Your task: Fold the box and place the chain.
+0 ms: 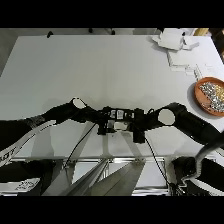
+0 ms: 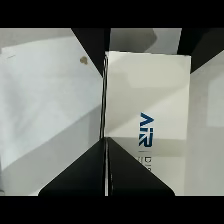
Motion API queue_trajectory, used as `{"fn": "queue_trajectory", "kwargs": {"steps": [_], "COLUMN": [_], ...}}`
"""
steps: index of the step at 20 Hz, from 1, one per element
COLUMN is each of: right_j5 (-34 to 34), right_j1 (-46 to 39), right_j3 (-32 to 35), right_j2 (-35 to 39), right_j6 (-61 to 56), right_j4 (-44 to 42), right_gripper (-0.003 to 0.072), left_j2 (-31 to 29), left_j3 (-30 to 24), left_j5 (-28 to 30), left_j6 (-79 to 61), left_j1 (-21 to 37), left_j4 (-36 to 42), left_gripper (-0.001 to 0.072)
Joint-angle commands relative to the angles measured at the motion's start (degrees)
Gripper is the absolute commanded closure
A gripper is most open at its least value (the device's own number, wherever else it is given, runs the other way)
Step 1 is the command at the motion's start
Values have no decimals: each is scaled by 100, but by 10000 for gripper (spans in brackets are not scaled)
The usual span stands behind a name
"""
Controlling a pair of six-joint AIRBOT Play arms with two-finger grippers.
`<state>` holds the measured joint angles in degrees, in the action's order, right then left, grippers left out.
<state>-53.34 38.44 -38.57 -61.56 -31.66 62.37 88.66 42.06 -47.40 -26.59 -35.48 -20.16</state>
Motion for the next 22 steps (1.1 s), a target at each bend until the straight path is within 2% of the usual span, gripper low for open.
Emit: {"fn": "queue_trajectory", "kwargs": {"steps": [1,12,16,19,22], "right_j5": [48,149,155,22,-1038], "right_j1": [0,0,0,-2,-28], "right_j3": [7,129,48,-11,-9], "right_j2": [-155,-136,426,1156,1714], "right_j6": [-7,-299,-629,-1558,-2522], "right_j4": [20,20,170,1143,2481], "right_gripper": [663,664,664,664,664], "left_j2": [-4,-4,-4,-4,-4], "left_j3": [0,0,2,2,0], "left_j5": [2,2,2,4,4], "left_j6": [0,2,2,0,2], "left_j1": [4,2,2,2,4], "left_j4": [0,0,0,0,0], "left_gripper": [455,455,455,455,455]}}
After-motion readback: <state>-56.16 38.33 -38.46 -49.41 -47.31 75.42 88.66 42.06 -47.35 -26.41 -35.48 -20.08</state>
